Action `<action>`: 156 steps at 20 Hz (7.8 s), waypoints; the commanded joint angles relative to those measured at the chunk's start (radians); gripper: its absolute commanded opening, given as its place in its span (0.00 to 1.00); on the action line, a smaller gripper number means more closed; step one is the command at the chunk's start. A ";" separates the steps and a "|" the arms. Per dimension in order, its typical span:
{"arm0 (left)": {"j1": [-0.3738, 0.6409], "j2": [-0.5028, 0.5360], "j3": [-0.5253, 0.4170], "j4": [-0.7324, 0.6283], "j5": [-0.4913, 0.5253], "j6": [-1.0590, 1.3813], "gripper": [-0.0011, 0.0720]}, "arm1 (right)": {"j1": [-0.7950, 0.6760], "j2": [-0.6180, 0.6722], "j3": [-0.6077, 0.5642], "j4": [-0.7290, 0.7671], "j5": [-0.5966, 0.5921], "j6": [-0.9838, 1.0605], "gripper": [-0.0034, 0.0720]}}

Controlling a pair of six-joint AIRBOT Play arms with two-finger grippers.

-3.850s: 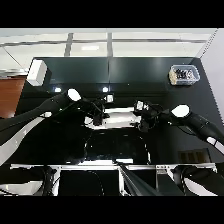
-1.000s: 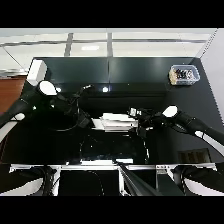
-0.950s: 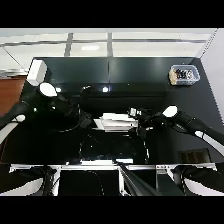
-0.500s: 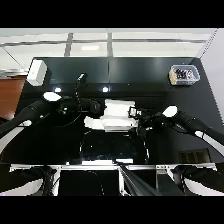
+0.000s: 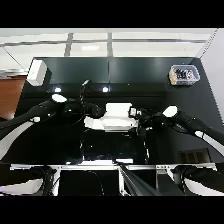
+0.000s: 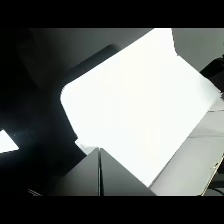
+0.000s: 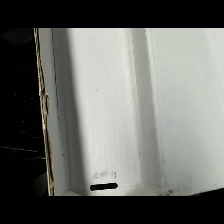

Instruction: Fold the box and place the chain.

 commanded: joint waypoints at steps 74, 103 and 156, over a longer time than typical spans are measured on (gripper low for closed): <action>0.097 0.440 -0.091 0.578 -0.112 0.095 0.05 | 0.001 0.000 0.001 0.000 0.000 0.000 0.22; 0.227 -0.020 -0.082 0.301 -0.326 -0.541 0.05 | 0.001 0.000 0.001 0.000 0.000 0.000 0.22; -0.257 -0.019 0.266 0.872 -0.236 -1.219 0.49 | 0.001 0.000 0.001 0.000 0.000 0.000 0.22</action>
